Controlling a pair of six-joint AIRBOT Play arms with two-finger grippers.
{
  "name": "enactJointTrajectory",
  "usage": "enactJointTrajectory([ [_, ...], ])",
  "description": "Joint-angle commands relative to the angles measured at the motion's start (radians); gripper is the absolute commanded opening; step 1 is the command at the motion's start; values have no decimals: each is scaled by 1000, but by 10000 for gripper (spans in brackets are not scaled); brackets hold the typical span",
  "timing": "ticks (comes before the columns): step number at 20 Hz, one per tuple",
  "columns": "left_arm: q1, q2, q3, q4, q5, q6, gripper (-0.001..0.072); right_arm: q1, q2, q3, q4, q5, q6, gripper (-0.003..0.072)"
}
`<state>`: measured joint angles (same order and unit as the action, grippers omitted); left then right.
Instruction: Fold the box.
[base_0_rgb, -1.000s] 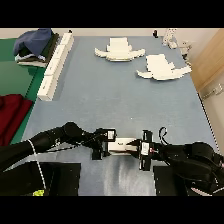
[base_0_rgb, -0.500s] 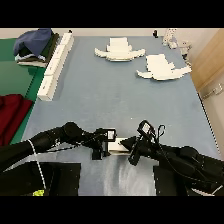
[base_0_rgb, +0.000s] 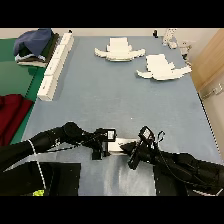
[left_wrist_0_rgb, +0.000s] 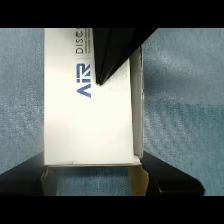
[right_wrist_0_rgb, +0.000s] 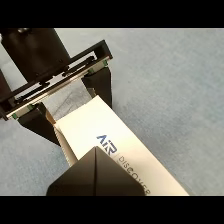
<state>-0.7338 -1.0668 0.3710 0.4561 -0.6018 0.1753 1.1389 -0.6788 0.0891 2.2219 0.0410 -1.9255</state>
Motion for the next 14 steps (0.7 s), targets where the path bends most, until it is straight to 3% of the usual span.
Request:
enactJointTrajectory([
  [1,0,0,1,0,0,0,452,4,-32,-11,0,2,13,0],
  [10,0,0,1,0,0,0,451,4,-31,-14,-1,7,14,0],
  [14,0,0,1,0,0,0,452,4,-20,-7,-15,65,14,0],
])
